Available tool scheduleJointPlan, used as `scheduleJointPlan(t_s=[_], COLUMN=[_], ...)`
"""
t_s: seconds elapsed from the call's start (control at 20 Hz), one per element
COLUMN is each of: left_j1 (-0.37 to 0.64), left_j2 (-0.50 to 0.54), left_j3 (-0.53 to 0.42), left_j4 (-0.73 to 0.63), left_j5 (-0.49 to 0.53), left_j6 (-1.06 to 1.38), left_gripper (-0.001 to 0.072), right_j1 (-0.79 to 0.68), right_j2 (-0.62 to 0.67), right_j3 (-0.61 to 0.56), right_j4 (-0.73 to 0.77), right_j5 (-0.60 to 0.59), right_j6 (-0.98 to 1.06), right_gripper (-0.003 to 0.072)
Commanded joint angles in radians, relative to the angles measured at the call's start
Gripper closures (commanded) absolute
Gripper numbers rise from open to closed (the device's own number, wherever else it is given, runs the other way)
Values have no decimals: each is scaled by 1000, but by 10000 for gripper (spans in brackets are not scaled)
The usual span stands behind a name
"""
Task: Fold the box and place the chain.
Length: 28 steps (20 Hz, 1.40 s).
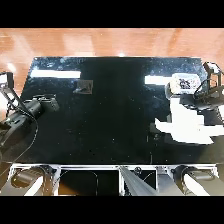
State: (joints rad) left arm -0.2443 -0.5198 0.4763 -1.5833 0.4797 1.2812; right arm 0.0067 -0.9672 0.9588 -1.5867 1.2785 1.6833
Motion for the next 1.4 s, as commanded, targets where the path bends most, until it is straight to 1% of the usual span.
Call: scheduleJointPlan(t_s=[0.0,0.05,0.15,0.25,0.3,0.35,0.4,0.45,0.5,0.55,0.6,0.65,0.7,0.75,0.85,0.9,1.0,1.05,1.1,1.15,1.2,1.25,1.3,1.35], left_j1=[2,1,-7,-7,-7,-8,-18,-38,-61,-86,-109,-131,-150,-167,-187,-194,-203,-206,-206,-206,-204,-204,-204,-204], left_j2=[-5,-6,-14,-43,-68,-92,-111,-125,-132,-132,-132,-133,-133,-135,-144,-151,-167,-173,-175,-177,-180,-183,-186,-190], left_j3=[0,0,0,-1,0,0,0,0,3,6,8,8,8,8,8,8,8,8,8,8,8,8,8,8], left_j4=[3,2,-12,-47,-88,-134,-166,-188,-187,-187,-187,-187,-187,-187,-187,-187,-188,-188,-188,-187,-188,-188,-187,-187], left_j5=[-96,-144,-179,-172,-157,-137,-125,-124,-119,-117,-119,-121,-121,-119,-117,-117,-117,-117,-117,-118,-119,-118,-118,-118], left_j6=[-6,-6,-6,-6,-6,-6,-6,-9,-9,-9,-10,-10,-10,-10,-10,-10,-14,-14,-14,-14,-14,-14,-14,-14], left_gripper=[688,688,688,688,685,579,273,72,72,72,72,72,72,72,72,72,72,72,72,72,72,73,73,73], right_j1=[0,0,0,0,0,0,0,0,-2,-3,-3,-3,-20,-69,-256,-382,-642,-783,-910,-1035,-1129,-1202,-1257,-1291], right_j2=[0,0,0,0,0,0,0,-5,-10,-13,-14,-14,-15,-16,-31,-50,-97,-122,-151,-191,-235,-283,-337,-395], right_j3=[0,0,0,0,0,0,0,0,0,0,-1,-1,-1,-1,-1,-1,-1,-1,-1,-1,1,16,47,95], right_j4=[0,0,0,1,0,2,21,29,50,84,95,90,57,13,2,18,61,97,181,326,472,566,592,577], right_j5=[-31,-78,-153,-208,-267,-296,-298,-299,-275,-226,-180,-151,-148,-163,-191,-199,-185,-173,-179,-171,-122,-61,1,78], right_j6=[0,0,0,0,0,0,-5,-31,-66,-90,-91,-98,-122,-121,-122,-141,-248,-294,-346,-449,-584,-670,-706,-713], right_gripper=[642,642,642,642,642,641,641,639,549,12,-18,-17,-18,-17,-17,-17,-17,-17,-17,-17,-17,-17,-18,-17])
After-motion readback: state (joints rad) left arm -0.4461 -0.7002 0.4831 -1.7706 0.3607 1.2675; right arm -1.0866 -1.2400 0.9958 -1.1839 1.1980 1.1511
